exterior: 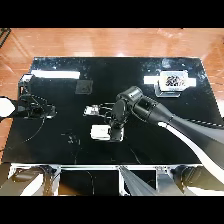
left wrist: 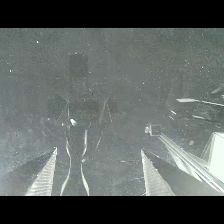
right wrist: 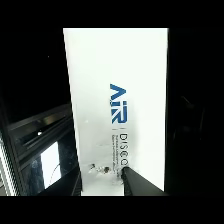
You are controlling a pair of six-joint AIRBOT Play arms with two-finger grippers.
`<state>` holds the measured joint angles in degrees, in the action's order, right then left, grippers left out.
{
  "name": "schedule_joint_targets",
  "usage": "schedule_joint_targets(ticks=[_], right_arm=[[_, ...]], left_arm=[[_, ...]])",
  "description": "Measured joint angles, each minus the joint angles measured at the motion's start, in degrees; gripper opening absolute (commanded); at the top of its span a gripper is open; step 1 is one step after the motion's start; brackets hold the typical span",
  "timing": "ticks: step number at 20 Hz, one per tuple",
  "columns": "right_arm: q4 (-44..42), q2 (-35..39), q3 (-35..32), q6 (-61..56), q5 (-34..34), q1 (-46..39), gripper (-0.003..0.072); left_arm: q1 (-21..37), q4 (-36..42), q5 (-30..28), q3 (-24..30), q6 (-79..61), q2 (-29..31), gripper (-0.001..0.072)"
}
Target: Fold the box and place the chain.
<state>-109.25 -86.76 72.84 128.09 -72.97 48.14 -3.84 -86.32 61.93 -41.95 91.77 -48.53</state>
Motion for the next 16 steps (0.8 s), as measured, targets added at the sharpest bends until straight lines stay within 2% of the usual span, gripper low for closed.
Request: schedule_joint_targets(ticks=[4,5,6,7,16], right_arm=[[-0.3,0.2,0.0,-3.1,0.3,0.4,0.0274],[-0.4,0.3,0.0,-4.3,0.4,0.4,0.0295],[-0.4,0.4,0.0,-5.4,0.5,0.4,0.05],[-0.5,0.5,-0.1,-6.4,0.5,0.4,0.0579],[-0.1,1.7,-0.1,-9.4,0.6,0.4,0.0579]], left_arm=[[0.0,0.0,0.0,0.0,0.0,0.0,0.062],[0.0,0.0,0.0,0.0,0.0,0.0,0.062],[0.0,0.0,0.0,0.0,0.0,0.0,0.062],[0.0,0.1,0.0,0.0,0.0,0.0,0.062],[0.0,1.6,0.1,0.0,0.0,0.0,0.062]])
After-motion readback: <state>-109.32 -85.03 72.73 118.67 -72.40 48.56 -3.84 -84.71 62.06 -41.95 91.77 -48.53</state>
